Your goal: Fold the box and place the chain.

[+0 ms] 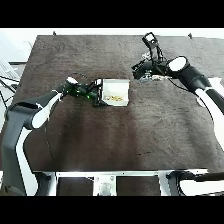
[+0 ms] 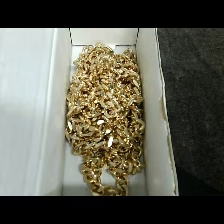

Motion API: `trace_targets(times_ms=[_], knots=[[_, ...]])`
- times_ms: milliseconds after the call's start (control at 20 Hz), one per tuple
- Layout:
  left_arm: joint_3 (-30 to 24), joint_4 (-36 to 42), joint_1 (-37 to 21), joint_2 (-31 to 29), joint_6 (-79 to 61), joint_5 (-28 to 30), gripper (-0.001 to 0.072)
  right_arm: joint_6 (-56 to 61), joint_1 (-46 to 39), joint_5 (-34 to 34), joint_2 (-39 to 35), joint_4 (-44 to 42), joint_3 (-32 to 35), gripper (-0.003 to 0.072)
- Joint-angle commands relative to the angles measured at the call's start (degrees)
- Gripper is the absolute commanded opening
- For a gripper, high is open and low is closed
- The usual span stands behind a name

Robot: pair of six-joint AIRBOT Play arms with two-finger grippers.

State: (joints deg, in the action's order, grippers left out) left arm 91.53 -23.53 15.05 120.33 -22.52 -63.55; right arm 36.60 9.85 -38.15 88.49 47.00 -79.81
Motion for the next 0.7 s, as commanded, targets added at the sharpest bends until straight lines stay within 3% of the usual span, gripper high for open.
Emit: trace_targets(times_ms=[0, 250, 650], knots=[[0.0, 0.0, 0.0, 0.0, 0.0, 0.0, 0.0289, -8.4, -2.5, -11.6, 6.4, -11.9, -4.9, 0.0012], [0.0, 0.0, 0.0, 0.0, 0.0, 0.0, 0.0289, -8.4, -2.1, -22.0, 12.8, -12.1, -8.5, 0.0012], [0.0, 0.0, 0.0, 0.0, 0.0, 0.0, 0.0289, -11.6, 0.0, -32.1, 13.0, -12.1, -10.1, 0.0014]])
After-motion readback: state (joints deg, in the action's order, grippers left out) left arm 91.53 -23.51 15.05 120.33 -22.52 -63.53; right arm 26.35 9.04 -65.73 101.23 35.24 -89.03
